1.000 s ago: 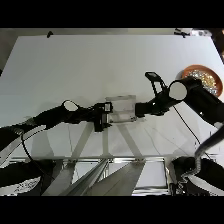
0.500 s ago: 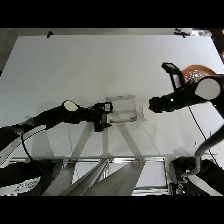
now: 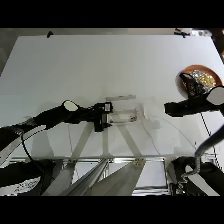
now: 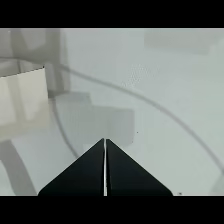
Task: Fold the box and place the chain.
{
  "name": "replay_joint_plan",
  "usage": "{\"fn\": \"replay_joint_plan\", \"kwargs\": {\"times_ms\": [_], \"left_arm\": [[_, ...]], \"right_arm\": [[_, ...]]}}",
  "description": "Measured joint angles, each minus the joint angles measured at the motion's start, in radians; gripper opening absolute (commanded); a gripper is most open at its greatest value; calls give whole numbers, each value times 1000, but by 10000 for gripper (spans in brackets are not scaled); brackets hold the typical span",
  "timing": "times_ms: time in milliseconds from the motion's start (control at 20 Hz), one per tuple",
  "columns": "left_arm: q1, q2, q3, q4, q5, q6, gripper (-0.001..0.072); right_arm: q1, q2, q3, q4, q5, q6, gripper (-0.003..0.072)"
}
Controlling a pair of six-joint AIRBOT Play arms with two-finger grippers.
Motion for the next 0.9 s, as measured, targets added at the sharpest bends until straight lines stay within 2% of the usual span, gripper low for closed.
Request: {"fn": "replay_joint_plan", "kwargs": {"times_ms": [200, 500, 600, 700, 900], "left_arm": [[0, 0, 0, 0, 0, 0, 152], [0, 0, 0, 0, 0, 0, 152], [0, 0, 0, 0, 0, 0, 152], [0, 0, 0, 0, 0, 0, 152], [0, 0, 0, 0, 0, 0, 152]], "right_arm": [[1, -81, -76, 130, -102, -104, 9], [102, -230, -103, 300, -222, -222, 11], [121, -247, -105, 329, -246, -242, 18], [131, -250, -106, 347, -257, -256, 56], [153, -212, -97, 374, -266, -276, 58]]}}
